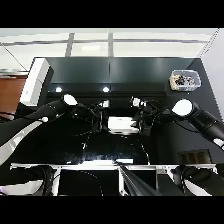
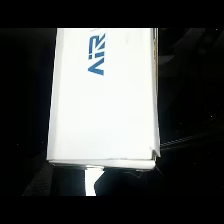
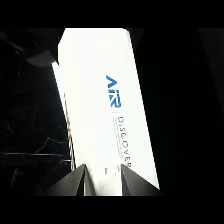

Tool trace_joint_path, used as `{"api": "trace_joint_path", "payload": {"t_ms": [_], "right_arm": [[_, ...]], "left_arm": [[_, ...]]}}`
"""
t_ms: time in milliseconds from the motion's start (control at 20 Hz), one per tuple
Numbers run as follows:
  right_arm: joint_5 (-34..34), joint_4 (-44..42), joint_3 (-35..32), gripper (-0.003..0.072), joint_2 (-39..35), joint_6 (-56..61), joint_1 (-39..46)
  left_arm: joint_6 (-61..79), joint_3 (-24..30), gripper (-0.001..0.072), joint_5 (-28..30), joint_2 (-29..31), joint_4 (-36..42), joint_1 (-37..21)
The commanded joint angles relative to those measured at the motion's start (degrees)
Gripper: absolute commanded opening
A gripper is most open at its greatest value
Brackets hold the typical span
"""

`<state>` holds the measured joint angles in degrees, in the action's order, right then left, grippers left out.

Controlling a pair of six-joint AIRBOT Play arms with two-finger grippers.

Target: Fold the box and place the chain.

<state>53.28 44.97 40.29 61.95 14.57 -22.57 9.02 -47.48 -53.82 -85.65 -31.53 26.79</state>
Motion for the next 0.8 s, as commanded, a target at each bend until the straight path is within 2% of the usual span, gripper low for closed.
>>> {"api": "trace_joint_path", "payload": {"t_ms": [0, 750], "right_arm": [[-1.1, -0.5, 0.0, 0.0245, 0.0, 0.1, -0.1], [-1.1, -0.6, 0.0, 0.0245, 0.0, 0.7, -0.1]], "left_arm": [[0.0, 0.0, 0.0408, 0.0, 0.0, 0.0, 0.0], [0.0, 0.0, 0.0408, 0.0, 0.0, 0.0, 0.0]]}}
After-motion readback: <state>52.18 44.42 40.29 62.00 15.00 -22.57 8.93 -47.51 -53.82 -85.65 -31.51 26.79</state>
